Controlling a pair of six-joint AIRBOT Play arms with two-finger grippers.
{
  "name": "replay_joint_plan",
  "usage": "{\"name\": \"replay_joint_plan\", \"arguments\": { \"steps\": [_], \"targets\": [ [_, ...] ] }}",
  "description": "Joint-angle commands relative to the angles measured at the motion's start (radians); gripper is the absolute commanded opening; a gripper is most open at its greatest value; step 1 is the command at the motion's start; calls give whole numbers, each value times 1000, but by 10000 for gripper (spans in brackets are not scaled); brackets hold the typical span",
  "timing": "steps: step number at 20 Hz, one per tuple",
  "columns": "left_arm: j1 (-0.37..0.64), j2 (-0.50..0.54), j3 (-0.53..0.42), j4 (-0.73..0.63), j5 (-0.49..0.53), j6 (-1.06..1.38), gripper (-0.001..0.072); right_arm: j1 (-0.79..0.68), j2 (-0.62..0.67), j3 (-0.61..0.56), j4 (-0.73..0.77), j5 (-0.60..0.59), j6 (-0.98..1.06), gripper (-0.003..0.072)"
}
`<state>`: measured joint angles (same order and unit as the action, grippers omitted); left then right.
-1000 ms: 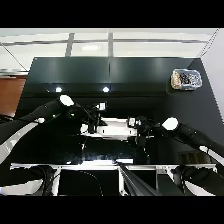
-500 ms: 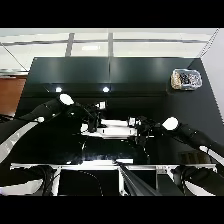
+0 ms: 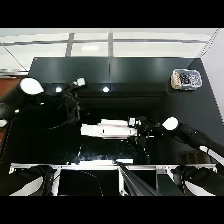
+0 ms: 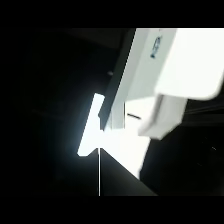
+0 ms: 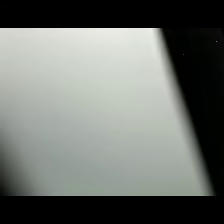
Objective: Fold the box and place the chain.
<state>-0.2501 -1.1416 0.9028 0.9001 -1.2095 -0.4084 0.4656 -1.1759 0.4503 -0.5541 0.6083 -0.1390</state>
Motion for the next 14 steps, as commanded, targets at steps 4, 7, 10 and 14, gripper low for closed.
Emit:
{"name": "replay_joint_plan", "arguments": {
  "steps": [4, 7, 10, 14],
  "targets": [
    [-97, 132, -254, -213, -77, -394, 26, 0, 0, 0, 0, 2, 0, 473],
    [-208, 116, -401, -643, 340, -143, 29, 0, 0, 0, 0, 2, 0, 473],
    [-226, 48, -385, -927, 586, 123, 29, 0, 0, 0, 0, 2, 0, 473],
    [-234, -114, -276, -922, 601, 208, 29, 0, 0, 0, 0, 2, 0, 305]
  ]
}}
